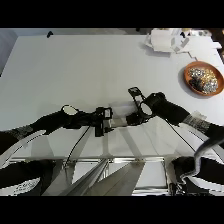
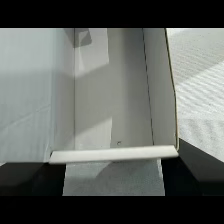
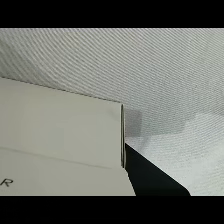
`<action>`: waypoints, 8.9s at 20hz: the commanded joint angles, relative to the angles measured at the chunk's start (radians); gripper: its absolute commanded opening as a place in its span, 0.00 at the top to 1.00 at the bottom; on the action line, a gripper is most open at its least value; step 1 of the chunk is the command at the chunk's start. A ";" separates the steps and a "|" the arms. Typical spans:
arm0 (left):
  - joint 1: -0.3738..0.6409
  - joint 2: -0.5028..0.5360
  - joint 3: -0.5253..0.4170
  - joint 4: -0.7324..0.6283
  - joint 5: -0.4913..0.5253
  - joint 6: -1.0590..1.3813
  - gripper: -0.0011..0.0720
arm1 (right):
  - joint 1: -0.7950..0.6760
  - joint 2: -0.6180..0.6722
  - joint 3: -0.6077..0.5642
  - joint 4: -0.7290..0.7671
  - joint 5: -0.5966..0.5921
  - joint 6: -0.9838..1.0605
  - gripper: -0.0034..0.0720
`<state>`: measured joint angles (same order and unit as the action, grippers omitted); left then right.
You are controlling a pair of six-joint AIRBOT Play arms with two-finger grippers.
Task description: Fold the box and place the chain.
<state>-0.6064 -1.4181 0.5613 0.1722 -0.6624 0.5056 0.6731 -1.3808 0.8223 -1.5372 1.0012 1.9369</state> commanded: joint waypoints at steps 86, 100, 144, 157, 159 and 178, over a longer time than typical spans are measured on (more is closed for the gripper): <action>0.000 0.000 0.001 0.000 -0.003 -0.001 0.80 | -0.497 0.492 0.607 0.597 0.558 -0.719 0.94; 0.000 0.000 0.001 0.000 -0.004 -0.001 0.80 | -0.161 0.491 0.183 0.506 0.193 -0.607 0.94; 0.000 0.000 0.001 0.000 -0.004 -0.001 0.80 | -0.642 -0.087 0.138 0.114 0.057 -0.443 0.56; 0.000 0.000 0.001 0.000 -0.004 -0.001 0.80 | -0.641 0.014 0.139 0.120 0.154 -0.505 0.93; 0.000 0.000 0.001 0.000 -0.004 -0.001 0.80 | -0.641 0.116 0.139 0.132 0.180 -0.505 0.93; 0.000 0.000 0.001 0.000 -0.008 -0.001 0.80 | -0.116 0.564 0.138 0.573 0.036 -0.543 0.93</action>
<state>-0.6064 -1.4181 0.5617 0.1719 -0.6704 0.5049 0.4549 -0.8234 0.9600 -0.9722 1.1687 1.3876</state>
